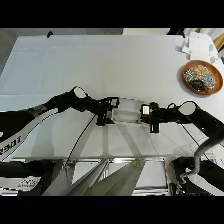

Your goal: Fold the box and place the chain.

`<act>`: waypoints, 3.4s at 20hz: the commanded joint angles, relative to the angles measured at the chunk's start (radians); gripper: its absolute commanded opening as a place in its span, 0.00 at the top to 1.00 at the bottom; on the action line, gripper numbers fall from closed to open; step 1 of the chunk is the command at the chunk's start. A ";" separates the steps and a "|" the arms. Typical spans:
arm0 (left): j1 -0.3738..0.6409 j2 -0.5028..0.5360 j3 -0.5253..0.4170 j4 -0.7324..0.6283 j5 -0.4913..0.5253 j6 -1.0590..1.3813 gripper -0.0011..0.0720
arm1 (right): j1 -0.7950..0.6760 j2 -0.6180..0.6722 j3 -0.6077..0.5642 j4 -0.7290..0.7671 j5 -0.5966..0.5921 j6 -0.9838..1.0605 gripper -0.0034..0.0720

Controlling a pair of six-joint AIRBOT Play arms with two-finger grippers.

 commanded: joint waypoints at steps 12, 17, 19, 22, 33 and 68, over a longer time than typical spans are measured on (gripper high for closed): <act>0.001 0.001 0.000 0.000 0.000 0.000 0.45 | 0.004 -0.022 -0.024 0.103 -0.046 0.006 0.47; 0.001 0.001 0.000 0.000 0.000 0.000 0.45 | 0.020 -0.022 -0.039 0.110 -0.072 0.005 0.37; 0.001 0.001 0.000 0.000 0.000 0.000 0.45 | 0.031 -0.022 -0.039 0.110 -0.083 0.005 0.33; 0.001 0.001 0.000 0.000 0.000 0.000 0.45 | 0.031 -0.022 -0.039 0.109 -0.084 0.006 0.33; 0.001 0.001 0.000 0.000 0.000 0.000 0.45 | 0.031 -0.022 -0.039 0.109 -0.085 0.006 0.33; 0.001 0.001 0.000 0.000 0.000 0.000 0.45 | 0.029 0.409 -0.038 -0.280 0.015 0.886 0.94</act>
